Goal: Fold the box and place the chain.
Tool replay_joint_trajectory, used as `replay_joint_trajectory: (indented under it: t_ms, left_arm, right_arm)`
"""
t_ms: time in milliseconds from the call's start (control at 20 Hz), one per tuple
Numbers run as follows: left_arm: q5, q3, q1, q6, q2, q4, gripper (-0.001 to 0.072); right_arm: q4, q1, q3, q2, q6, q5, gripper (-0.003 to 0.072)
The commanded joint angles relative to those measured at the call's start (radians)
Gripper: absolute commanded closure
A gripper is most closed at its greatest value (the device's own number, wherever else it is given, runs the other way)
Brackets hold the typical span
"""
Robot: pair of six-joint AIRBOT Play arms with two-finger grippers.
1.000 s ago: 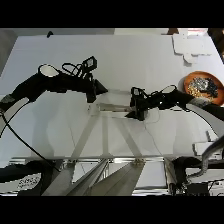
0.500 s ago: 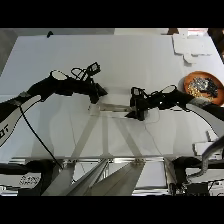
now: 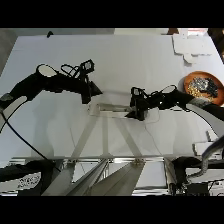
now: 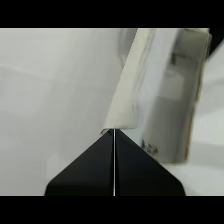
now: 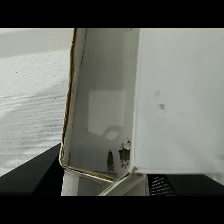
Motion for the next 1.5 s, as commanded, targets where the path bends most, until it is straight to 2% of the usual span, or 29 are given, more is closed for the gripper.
replay_joint_trajectory:
  t_ms: [0, 50, 150, 200, 250, 400, 450, 550, 1000, 1100, 1150, 1450]
  left_arm:
    - [-0.122, -0.005, 0.003, 0.000, 0.034, 0.129, 0.0622]
    - [-0.113, -0.018, 0.002, 0.000, 0.034, 0.126, 0.0471]
    - [-0.043, -0.051, -0.004, 0.000, 0.034, 0.129, 0.0295]
    - [0.003, -0.069, -0.005, 0.001, 0.034, 0.129, 0.0245]
    - [0.053, -0.089, -0.006, 0.003, 0.034, 0.129, 0.0235]
    - [0.150, -0.146, -0.020, 0.104, 0.034, 0.125, 0.0041]
    - [0.176, -0.166, -0.025, 0.169, 0.034, 0.124, 0.0008]
    - [0.222, -0.198, -0.031, 0.259, 0.032, 0.124, 0.0008]
    - [0.221, -0.226, -0.061, 0.386, 0.003, 0.082, 0.0019]
    - [0.202, -0.228, -0.066, 0.386, 0.003, 0.083, 0.0158]
    - [0.190, -0.228, -0.067, 0.386, 0.002, 0.083, 0.0200]
    - [0.172, -0.228, -0.068, 0.412, 0.002, 0.080, 0.0217]
  right_arm:
    - [0.000, 0.000, 0.000, 0.000, 0.000, 0.000, 0.0288]
    - [0.000, 0.000, 0.000, 0.000, 0.000, 0.000, 0.0288]
    - [0.000, 0.000, 0.000, 0.000, 0.000, 0.000, 0.0288]
    - [0.000, 0.000, 0.000, 0.000, 0.000, 0.000, 0.0288]
    - [0.000, 0.000, 0.000, 0.000, 0.000, 0.000, 0.0288]
    - [0.000, 0.000, 0.000, 0.000, 0.000, 0.000, 0.0288]
    - [0.000, 0.000, 0.000, 0.000, 0.000, 0.000, 0.0288]
    - [0.000, 0.000, 0.000, 0.000, 0.000, 0.000, 0.0288]
    - [0.000, 0.000, 0.000, 0.000, 0.000, 0.000, 0.0288]
    - [0.000, 0.000, 0.000, 0.000, 0.000, 0.000, 0.0288]
    - [0.000, 0.000, 0.000, 0.000, 0.000, 0.000, 0.0288]
    - [0.000, 0.000, 0.000, 0.000, 0.000, 0.000, 0.0288]
